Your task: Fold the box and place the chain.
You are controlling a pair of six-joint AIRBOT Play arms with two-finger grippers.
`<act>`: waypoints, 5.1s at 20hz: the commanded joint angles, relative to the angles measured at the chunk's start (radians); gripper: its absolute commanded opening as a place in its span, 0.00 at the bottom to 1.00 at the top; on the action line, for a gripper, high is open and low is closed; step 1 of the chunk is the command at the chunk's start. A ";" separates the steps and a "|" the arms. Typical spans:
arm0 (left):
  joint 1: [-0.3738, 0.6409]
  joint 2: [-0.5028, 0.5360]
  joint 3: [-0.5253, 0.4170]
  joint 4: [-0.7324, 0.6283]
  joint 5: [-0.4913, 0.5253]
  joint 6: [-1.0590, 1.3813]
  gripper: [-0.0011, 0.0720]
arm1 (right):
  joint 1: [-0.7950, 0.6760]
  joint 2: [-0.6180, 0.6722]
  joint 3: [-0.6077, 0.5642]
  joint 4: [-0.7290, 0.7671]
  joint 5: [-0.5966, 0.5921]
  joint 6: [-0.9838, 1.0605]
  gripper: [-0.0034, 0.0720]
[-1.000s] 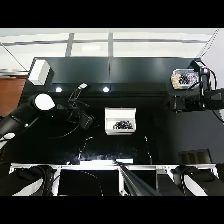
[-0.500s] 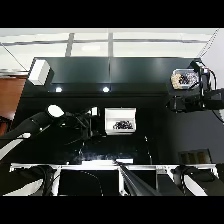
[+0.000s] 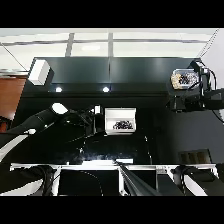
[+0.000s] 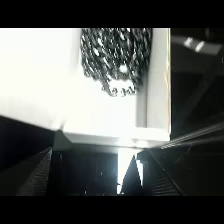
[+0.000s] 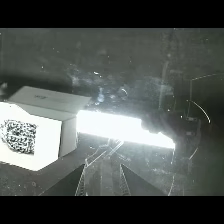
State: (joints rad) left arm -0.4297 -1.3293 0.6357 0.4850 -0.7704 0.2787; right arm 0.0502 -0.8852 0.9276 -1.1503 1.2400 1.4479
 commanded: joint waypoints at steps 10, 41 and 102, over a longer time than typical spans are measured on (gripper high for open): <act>-0.049 -0.015 0.009 0.030 -0.007 -0.031 0.99 | 0.000 0.000 0.000 0.001 -0.012 0.000 0.41; -0.154 -0.016 0.009 0.026 0.113 -0.113 0.99 | 0.001 0.000 0.000 0.016 -0.032 0.000 0.41; -0.154 -0.016 0.009 0.026 0.135 -0.129 0.49 | 0.284 -0.341 -0.059 0.331 -0.055 -1.190 0.31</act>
State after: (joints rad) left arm -0.5838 -1.3449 0.6437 0.5110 -0.6350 0.1493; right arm 0.3336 -1.2270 0.8684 -0.8196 1.1801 0.2516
